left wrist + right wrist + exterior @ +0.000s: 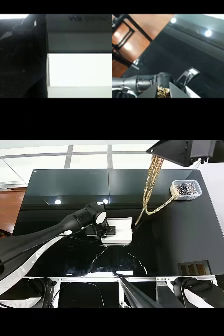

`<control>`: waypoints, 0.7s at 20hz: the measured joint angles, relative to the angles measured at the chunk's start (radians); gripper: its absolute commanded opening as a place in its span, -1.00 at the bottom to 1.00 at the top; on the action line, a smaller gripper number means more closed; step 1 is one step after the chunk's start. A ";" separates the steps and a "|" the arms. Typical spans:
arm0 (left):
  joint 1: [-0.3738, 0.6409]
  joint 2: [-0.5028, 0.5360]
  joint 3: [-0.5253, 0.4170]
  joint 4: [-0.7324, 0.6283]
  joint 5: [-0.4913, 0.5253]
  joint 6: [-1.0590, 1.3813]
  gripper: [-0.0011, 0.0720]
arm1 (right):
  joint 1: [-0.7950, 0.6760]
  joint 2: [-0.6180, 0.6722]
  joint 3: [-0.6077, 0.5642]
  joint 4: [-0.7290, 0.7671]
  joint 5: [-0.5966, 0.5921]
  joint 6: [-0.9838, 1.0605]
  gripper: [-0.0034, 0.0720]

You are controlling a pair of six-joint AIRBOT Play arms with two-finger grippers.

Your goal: Fold the box and place the chain.

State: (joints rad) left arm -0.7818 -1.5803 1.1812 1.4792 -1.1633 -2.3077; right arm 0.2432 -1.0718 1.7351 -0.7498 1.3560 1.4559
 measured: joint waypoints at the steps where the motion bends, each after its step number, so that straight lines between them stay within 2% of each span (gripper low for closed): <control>1: 0.000 0.000 0.000 0.000 0.000 0.000 -0.89 | 0.002 0.000 -0.002 -0.003 0.003 0.002 -0.88; 14: 0.000 0.000 0.000 0.000 0.003 0.000 -0.89 | 0.003 0.000 -0.006 0.137 0.010 -0.011 -0.88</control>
State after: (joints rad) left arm -0.7818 -1.5803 1.1812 1.4792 -1.1606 -2.3077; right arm 0.2466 -1.0718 1.7287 -0.6128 1.3659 1.4448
